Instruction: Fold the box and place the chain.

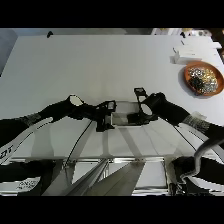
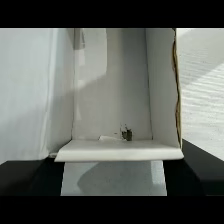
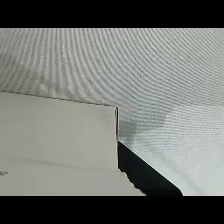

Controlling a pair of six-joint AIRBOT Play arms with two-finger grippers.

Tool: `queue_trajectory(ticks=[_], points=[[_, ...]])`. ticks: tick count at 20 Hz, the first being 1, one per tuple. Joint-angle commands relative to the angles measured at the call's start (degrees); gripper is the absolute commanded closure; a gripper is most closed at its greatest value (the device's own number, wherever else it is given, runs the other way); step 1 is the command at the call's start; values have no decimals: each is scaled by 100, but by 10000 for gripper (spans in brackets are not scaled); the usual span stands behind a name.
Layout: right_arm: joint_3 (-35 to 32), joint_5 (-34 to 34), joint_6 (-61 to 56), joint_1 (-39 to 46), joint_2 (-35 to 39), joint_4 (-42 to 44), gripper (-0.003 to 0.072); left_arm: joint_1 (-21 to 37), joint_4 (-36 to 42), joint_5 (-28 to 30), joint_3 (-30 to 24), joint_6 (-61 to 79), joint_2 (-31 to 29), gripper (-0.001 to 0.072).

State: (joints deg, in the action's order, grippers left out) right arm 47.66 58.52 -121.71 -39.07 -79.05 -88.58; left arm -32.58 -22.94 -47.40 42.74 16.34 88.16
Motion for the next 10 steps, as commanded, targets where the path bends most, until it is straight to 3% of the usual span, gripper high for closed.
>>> queue_trajectory(ticks=[1, 4, 7, 10], points=[[-4, 0, 63, -26, -31, -20, 669, -2, 0, 4, 0, 15, -2, 439], [-4, 63, 66, -26, 2, -17, 664, -2, 0, 4, 0, 15, -2, 439], [-4, 74, 94, -26, 282, -17, 412, -2, 0, 4, 0, 15, -2, 439], [-4, 413, 450, 7, 752, -26, 320, -2, 2, 2, 0, 15, -2, 439]])
